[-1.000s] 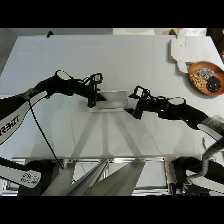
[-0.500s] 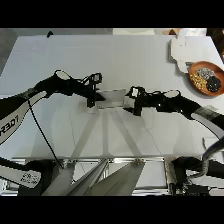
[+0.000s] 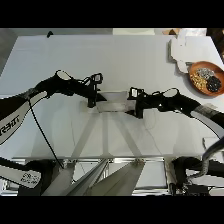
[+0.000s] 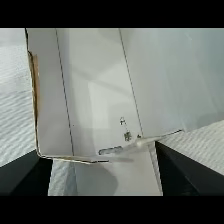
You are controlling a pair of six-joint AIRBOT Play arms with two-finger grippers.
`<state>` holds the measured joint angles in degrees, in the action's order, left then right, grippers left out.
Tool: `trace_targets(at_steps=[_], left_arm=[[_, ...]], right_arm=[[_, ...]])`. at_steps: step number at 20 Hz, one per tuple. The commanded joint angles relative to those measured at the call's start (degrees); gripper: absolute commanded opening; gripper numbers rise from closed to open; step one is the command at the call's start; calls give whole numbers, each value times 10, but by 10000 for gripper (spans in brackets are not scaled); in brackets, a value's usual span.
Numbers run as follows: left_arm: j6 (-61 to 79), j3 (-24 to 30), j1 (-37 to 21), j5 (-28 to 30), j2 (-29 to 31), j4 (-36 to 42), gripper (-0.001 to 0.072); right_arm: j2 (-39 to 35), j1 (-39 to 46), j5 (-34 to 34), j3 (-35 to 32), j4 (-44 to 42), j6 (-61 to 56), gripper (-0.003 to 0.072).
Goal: Fold the box and place the chain.
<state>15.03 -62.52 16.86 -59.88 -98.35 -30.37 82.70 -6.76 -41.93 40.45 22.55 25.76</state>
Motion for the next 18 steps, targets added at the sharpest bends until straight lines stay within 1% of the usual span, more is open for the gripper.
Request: trace_targets(at_steps=[1,4,8,11,14,16,18], left_arm=[[0,0,0,1,0,-1,13],[0,0,-1,1,0,-1,13],[0,0,-1,1,0,-1,13],[0,0,-1,1,0,-1,13],[0,0,-1,1,0,-1,13],[0,0,-1,1,0,-1,13],[0,0,-1,1,0,-1,13]], right_arm=[[1,5,-10,6,9,-10,689],[1,24,-25,19,10,-9,689],[5,37,-59,29,7,42,689],[30,37,-98,44,-2,77,689],[59,38,-109,75,-12,72,689],[77,37,-136,92,-12,71,689],[87,37,-152,94,-7,68,689]])
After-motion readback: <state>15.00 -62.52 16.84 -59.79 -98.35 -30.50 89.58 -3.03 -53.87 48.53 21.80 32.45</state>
